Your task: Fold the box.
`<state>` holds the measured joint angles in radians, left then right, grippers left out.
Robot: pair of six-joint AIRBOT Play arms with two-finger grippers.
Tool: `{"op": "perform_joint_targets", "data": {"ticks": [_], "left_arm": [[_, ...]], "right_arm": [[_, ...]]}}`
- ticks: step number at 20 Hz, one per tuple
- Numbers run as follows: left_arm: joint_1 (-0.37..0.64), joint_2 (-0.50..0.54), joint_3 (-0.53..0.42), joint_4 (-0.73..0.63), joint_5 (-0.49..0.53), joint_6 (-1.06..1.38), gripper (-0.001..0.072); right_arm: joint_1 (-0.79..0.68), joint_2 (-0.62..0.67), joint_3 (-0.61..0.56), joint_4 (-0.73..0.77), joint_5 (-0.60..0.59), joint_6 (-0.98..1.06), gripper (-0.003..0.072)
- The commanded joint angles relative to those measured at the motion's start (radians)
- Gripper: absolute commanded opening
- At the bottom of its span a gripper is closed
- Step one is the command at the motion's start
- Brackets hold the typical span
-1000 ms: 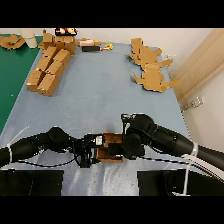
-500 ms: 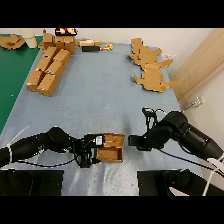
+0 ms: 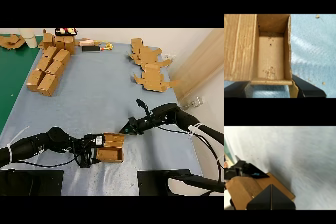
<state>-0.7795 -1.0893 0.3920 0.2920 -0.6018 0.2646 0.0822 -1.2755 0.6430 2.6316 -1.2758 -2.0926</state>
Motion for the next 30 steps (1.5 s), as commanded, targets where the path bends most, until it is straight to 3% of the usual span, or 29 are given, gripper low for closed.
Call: {"op": "perform_joint_targets", "data": {"ticks": [1, 5, 11, 16, 20, 23, 26, 29, 30], "left_arm": [[0.000, 0.000, 0.001, 0.000, 0.000, 0.000, 0.0508], [0.000, 0.000, 0.001, 0.000, 0.000, 0.000, 0.0508], [0.000, 0.000, 0.001, 0.000, 0.000, 0.000, 0.0508], [0.000, 0.000, 0.001, 0.000, 0.000, 0.000, 0.0508], [0.000, 0.000, 0.001, 0.000, 0.000, 0.000, 0.0508], [0.000, 0.000, 0.001, 0.000, 0.000, 0.000, 0.0508], [0.000, 0.000, 0.001, 0.000, 0.000, 0.000, 0.0508], [0.000, 0.000, 0.001, 0.000, 0.000, 0.000, 0.0508], [0.000, 0.000, 0.001, 0.000, 0.000, 0.000, 0.0509]], "right_arm": [[0.059, -0.064, 0.006, 0.140, -0.050, -0.217, 0.0001], [0.178, 0.037, -0.045, 0.139, 0.020, -0.303, 0.0001], [0.309, 0.383, -0.256, 0.072, 0.277, -0.354, 0.0003], [0.559, 0.597, -0.359, -0.028, 0.591, -0.349, 0.0003], [0.765, 0.639, -0.374, -0.280, 0.788, -0.225, 0.0004], [0.856, 0.648, -0.372, -0.388, 0.835, -0.174, 0.0009], [0.883, 0.702, -0.371, -0.437, 0.833, -0.175, 0.0046], [0.884, 0.773, -0.363, -0.502, 0.822, -0.177, 0.0293], [0.884, 0.784, -0.362, -0.536, 0.811, -0.177, 0.0345]]}}
